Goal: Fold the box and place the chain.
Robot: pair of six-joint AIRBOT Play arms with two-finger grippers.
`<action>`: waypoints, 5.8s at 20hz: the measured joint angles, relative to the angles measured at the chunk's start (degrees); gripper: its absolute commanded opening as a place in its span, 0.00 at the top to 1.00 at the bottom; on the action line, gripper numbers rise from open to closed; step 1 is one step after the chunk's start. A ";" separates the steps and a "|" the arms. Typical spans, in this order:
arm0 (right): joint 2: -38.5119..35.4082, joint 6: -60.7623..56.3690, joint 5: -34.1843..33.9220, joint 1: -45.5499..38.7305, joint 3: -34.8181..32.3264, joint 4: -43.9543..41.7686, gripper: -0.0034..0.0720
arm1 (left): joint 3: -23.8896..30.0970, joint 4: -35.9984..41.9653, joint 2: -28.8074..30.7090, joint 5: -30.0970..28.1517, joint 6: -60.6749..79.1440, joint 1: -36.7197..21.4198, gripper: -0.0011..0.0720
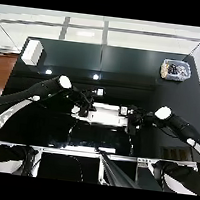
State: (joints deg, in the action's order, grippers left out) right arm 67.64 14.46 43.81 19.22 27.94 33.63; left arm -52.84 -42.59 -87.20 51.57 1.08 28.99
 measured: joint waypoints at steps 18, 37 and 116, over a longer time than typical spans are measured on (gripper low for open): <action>1.79 -0.20 -3.50 0.83 0.07 -0.68 0.34 | 0.00 -0.02 0.02 -0.07 0.04 0.00 0.95; 1.84 -0.35 -4.00 0.83 0.07 -0.74 0.71 | -0.02 -20.17 15.52 11.45 -31.36 -4.22 0.83; 1.81 -0.35 -4.02 0.83 0.07 -0.83 0.95 | 13.99 9.62 11.67 -12.37 -1.81 4.57 0.95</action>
State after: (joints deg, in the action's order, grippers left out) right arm 69.45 14.11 39.79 20.05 28.01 32.80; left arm -38.85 -32.97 -75.53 39.20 -0.73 33.56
